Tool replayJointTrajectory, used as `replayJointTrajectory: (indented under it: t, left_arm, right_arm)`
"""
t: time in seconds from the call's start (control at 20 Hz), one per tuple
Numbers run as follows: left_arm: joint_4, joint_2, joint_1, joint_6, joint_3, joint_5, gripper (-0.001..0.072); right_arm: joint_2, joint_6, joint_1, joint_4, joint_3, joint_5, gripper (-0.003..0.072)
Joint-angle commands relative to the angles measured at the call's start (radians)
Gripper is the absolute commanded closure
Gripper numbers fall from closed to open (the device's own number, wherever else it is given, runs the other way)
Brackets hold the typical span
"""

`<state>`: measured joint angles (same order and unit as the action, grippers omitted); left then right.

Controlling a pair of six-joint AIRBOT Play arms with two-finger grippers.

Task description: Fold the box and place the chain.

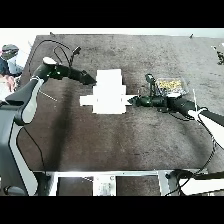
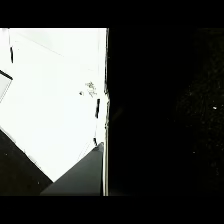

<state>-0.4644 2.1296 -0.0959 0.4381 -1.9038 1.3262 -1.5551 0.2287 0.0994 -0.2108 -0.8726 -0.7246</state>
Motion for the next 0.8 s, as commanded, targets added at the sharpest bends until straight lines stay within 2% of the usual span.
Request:
replayJointTrajectory:
  t: [0.0, 0.15, 0.2, 0.3, 0.4, 0.45, 0.5, 0.7, 0.75]
  left_arm:
    - [-0.007, 0.019, -0.021, 0.002, -0.004, 0.036, 0.0132]
    - [-0.008, 0.025, -0.043, -0.002, -0.003, 0.101, 0.0132]
    - [-0.006, 0.027, -0.049, -0.003, -0.003, 0.111, 0.0163]
    - [-0.006, 0.031, -0.057, -0.003, -0.003, 0.123, 0.0163]
    - [-0.01, 0.034, -0.057, -0.002, -0.003, 0.134, 0.0234]
    - [-0.011, 0.035, -0.057, -0.006, -0.003, 0.138, 0.0236]
    - [-0.012, 0.035, -0.057, -0.022, -0.003, 0.154, 0.0316]
    - [-0.023, 0.043, -0.059, -0.038, -0.003, 0.168, 0.0321]
    - [-0.037, 0.046, -0.059, -0.04, -0.003, 0.177, 0.0372]
  right_arm:
    - [0.0, -0.002, 0.001, -0.01, 0.0, -0.003, 0.0677]
    - [0.0, -0.001, 0.001, -0.01, 0.0, -0.005, 0.0677]
    - [0.0, -0.001, 0.001, -0.01, 0.0, -0.005, 0.0677]
    - [0.0, -0.001, 0.001, -0.011, 0.0, -0.012, 0.0677]
    - [0.0, -0.001, 0.001, -0.014, 0.0, -0.012, 0.0677]
    - [0.0, -0.001, 0.001, -0.016, 0.0, -0.012, 0.0677]
    - [0.0, -0.001, 0.001, -0.017, 0.0, -0.012, 0.0677]
    - [0.0, -0.001, 0.001, -0.017, 0.0, -0.011, 0.0677]
    - [0.0, -0.001, 0.001, -0.017, 0.0, -0.011, 0.0677]
